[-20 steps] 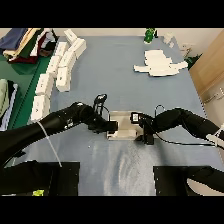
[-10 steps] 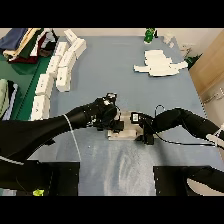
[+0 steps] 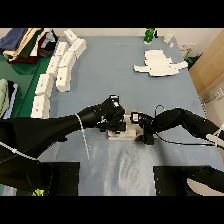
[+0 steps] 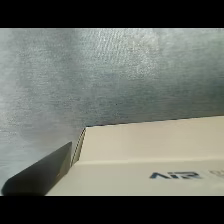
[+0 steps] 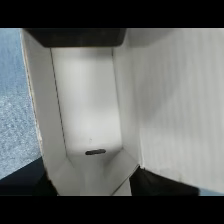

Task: Fold the box.

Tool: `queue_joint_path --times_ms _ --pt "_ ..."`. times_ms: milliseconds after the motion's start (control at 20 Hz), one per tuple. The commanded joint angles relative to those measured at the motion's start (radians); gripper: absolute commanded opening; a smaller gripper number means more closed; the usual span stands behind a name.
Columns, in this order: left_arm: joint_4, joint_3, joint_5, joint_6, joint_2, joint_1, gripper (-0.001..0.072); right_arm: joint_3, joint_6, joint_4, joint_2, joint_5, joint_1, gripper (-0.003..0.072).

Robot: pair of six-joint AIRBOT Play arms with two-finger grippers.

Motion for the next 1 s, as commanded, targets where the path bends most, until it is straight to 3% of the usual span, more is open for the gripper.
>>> queue_joint_path --times_ms 0,50,100,450,500,550,600,700,800,950 --pt "0.015 0.005 -0.069 -0.082 -0.005 -0.002 0.0298 0.0 0.0 0.0 0.0 0.0 0.0 0.0504" --pt "0.015 0.005 -0.076 -0.087 -0.005 -0.002 0.0121 0.0 0.0 0.0 0.0 0.0 0.0 0.0504" --pt "0.014 0.005 -0.071 -0.087 -0.005 -0.002 0.0015 0.0 0.0 0.0 0.0 0.0 0.0 0.0504" --pt "0.007 0.006 -0.057 -0.092 -0.005 -0.014 0.0018 0.0 0.0 0.0 0.0 0.0 0.0 0.0504" --pt "-0.012 0.006 -0.057 -0.09 -0.004 -0.014 0.0231 0.0 0.0 0.0 0.0 0.0 0.0 0.0504" --pt "-0.018 0.011 -0.057 -0.091 -0.004 -0.014 0.0613 0.0 0.0 0.0 0.0 0.0 0.0 0.0504" --pt "-0.016 0.016 -0.059 -0.095 -0.004 -0.014 0.0694 0.0 0.0 0.0 0.0 0.0 0.0 0.0504" --pt "-0.015 0.026 -0.055 -0.099 -0.004 -0.014 0.0692 0.0 0.0 0.0 0.0 0.0 0.0 0.0504" --pt "-0.015 0.027 -0.051 -0.1 -0.004 -0.014 0.0581 0.0 0.0 0.0 0.0 0.0 0.0 0.0504" --pt "-0.015 0.027 -0.051 -0.102 -0.005 -0.014 0.0579 0.0 0.0 0.0 0.0 0.0 0.0 0.0504"
